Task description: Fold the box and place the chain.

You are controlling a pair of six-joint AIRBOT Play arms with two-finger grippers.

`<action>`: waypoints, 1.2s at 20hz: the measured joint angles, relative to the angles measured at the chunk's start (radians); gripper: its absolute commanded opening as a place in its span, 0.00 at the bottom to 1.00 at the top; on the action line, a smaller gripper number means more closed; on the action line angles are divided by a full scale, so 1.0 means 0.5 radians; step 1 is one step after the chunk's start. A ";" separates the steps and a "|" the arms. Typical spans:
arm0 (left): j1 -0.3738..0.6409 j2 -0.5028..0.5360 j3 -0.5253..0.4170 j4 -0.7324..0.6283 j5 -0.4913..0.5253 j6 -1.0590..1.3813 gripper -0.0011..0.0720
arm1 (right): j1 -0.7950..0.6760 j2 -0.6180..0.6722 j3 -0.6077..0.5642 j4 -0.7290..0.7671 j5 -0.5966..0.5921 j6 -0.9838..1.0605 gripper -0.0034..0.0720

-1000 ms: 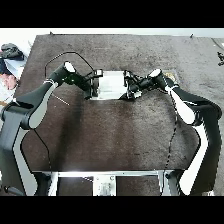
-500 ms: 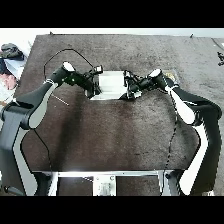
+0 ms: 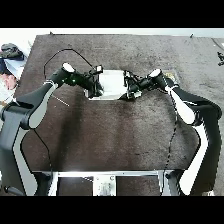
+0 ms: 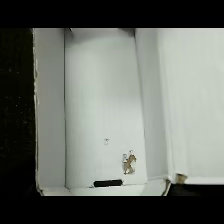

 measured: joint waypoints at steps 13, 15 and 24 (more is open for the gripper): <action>0.001 0.004 0.000 0.030 -0.050 -0.031 0.05 | 0.000 0.000 0.000 0.003 0.000 0.007 0.59; 0.000 0.016 0.002 0.040 -0.083 -0.030 0.03 | 0.000 0.000 0.000 0.003 0.000 0.006 0.59; 0.150 0.123 0.012 -0.046 -0.288 -0.034 0.03 | 0.000 -0.001 0.000 0.003 0.000 0.005 0.59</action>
